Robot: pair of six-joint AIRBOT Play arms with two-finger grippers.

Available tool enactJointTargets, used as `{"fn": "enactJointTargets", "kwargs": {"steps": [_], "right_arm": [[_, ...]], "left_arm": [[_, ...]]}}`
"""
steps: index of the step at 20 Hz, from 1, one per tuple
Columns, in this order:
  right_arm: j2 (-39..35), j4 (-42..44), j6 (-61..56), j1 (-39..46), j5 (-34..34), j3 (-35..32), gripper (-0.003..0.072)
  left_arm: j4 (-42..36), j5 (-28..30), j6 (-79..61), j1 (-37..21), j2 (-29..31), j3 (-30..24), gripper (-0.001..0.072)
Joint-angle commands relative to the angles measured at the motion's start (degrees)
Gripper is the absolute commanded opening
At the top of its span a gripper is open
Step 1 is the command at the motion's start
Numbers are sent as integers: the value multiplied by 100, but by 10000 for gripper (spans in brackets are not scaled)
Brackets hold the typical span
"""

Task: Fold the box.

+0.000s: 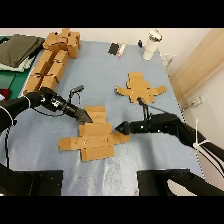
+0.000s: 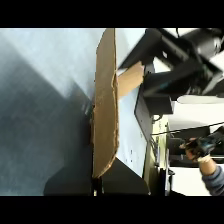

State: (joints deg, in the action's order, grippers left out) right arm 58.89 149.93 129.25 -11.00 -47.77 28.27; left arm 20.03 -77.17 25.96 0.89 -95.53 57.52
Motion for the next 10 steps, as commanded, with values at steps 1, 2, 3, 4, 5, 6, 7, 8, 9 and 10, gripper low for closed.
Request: {"fn": "enactJointTargets", "kwargs": {"steps": [1,2,3,4,5,6,7,8,9,10], "right_arm": [[-4,-1279,-1117,540,-190,809,496],[-4,-1622,-1438,745,-367,1128,429],[-4,-1784,-1652,922,-588,1416,181],[-7,-1788,-1676,1054,-848,1644,5],[-7,-1753,-1714,1104,-1097,1836,5],[-7,-1700,-1788,1095,-1272,1943,4],[-20,-1576,-1799,1045,-1375,1967,4],[-39,-1602,-1906,944,-1377,1963,4],[-50,-1679,-2031,800,-1366,1963,4],[-50,-1759,-2142,669,-1305,1963,5]], "left_arm": [[-4,446,-601,310,232,74,8],[-39,643,-892,463,348,72,8],[-144,837,-1141,601,452,66,8],[-280,1008,-1394,728,557,55,8],[-481,1019,-1663,809,640,52,9],[-686,1008,-1961,870,726,50,9],[-813,1032,-2297,920,798,48,8],[-848,1145,-2544,955,876,24,9],[-863,1290,-2824,997,968,-57,9],[-870,1351,-3023,1027,1036,-157,8]]}}
